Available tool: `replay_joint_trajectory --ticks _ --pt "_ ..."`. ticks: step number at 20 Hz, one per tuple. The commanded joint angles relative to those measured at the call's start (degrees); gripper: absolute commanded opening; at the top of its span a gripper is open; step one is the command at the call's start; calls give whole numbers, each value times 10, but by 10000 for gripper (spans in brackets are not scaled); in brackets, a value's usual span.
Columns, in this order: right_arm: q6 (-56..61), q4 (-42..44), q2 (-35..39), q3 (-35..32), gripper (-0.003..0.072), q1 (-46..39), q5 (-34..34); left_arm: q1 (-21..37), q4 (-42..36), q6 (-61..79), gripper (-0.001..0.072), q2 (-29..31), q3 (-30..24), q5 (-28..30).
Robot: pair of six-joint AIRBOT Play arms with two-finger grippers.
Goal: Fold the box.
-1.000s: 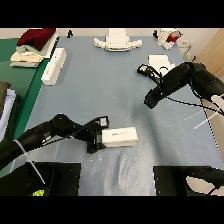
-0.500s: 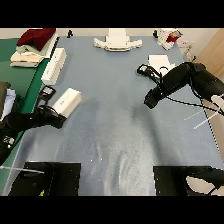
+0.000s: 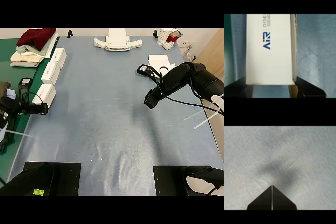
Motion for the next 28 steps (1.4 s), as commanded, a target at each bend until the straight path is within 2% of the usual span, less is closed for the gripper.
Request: replay_joint_trajectory --ticks 1,8,16,20,28 --pt "0 0 0 1 8 0 0 7 0 -2 446 -103 81 10" --pt "0 0 0 1 8 0 0 -4 -43 -2 446 -247 224 3" --pt "0 0 0 1 8 0 0 -17 -89 -3 446 -357 364 0" --pt "0 0 0 1 8 0 0 -20 -102 -2 446 -390 396 0" --pt "0 0 0 1 8 0 0 -34 -101 -3 446 -408 398 -8"
